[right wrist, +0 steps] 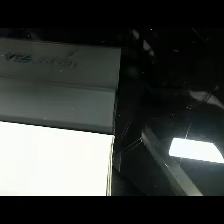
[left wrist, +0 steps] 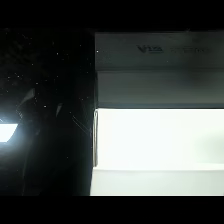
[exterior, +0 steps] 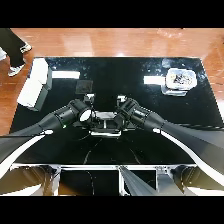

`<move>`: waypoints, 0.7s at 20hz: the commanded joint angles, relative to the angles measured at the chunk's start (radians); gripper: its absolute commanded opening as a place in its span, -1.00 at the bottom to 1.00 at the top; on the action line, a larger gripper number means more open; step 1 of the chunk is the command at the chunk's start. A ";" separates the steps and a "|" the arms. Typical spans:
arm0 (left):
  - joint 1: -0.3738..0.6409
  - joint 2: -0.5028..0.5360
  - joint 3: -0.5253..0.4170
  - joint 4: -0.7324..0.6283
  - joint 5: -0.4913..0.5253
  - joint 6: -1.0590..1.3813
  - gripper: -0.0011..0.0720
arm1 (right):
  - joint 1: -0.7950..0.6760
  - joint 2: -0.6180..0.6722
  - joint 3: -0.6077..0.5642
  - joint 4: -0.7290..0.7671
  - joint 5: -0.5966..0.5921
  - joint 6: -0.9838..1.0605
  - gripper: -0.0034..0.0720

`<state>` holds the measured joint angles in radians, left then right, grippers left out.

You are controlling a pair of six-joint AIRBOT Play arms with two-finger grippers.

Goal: Fold the box and place the chain.

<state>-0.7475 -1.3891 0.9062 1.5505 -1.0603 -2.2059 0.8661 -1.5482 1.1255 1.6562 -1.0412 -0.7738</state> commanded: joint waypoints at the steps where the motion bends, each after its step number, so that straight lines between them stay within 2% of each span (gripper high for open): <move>1: 0.000 0.000 0.000 0.003 0.000 0.003 -0.90 | 0.001 0.000 0.000 0.027 0.035 -0.004 -0.84; 6: 0.000 0.000 0.000 0.003 0.000 0.003 -0.90 | 0.001 0.000 0.000 0.026 0.031 -0.004 -0.81; 7: 0.000 0.000 0.000 0.003 0.000 0.003 -0.90 | 0.001 0.000 0.000 0.026 0.026 -0.004 -0.25; 8: 0.000 0.000 0.000 0.003 0.000 0.003 -0.90 | 0.000 0.000 0.000 0.026 0.019 -0.004 -0.05; 12: 0.000 0.000 0.000 0.000 0.000 0.003 -0.90 | 0.000 0.023 0.000 0.021 0.007 -0.005 -0.03; 13: 0.000 0.000 0.000 0.000 0.000 0.003 -0.90 | 0.000 0.036 0.000 0.007 0.003 -0.004 0.12; 14: 0.000 0.000 0.000 0.000 0.000 0.003 -0.90 | -0.003 0.047 0.000 0.000 -0.003 -0.004 0.12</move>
